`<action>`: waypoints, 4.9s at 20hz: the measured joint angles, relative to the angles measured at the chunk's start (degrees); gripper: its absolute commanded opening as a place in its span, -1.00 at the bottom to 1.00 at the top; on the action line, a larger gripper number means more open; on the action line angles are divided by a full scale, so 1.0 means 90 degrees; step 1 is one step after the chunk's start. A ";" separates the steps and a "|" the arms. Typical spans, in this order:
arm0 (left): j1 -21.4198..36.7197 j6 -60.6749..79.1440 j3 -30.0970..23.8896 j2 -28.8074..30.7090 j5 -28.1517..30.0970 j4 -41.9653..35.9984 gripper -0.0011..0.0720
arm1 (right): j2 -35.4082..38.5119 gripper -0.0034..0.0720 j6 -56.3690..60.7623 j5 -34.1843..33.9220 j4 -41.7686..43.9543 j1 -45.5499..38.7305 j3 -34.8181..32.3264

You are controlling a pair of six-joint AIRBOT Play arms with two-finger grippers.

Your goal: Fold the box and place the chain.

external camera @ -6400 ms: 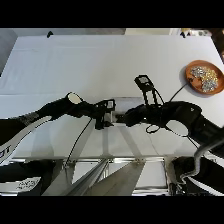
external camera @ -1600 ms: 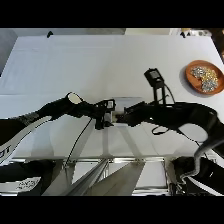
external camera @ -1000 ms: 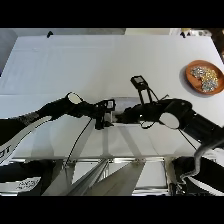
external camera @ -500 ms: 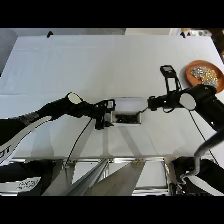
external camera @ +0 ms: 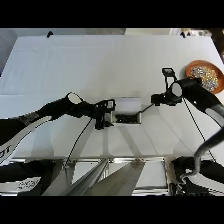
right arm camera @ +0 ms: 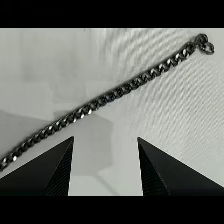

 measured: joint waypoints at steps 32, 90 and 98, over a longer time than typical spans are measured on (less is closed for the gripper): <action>0.0000 0.0000 0.0000 0.0000 0.0000 -0.0002 -0.06 | 0.1763 -0.87 -0.0998 0.1401 0.0221 0.0646 0.0248; -0.0002 0.0002 0.0000 0.0000 0.0000 -0.0002 -0.06 | 0.0124 -0.51 -0.6778 -0.0253 0.3036 0.0952 0.0767; -0.0002 0.0002 0.0000 0.0000 0.0000 0.0000 -0.06 | 0.0430 -0.48 -0.8172 0.0750 0.3946 0.1217 0.0644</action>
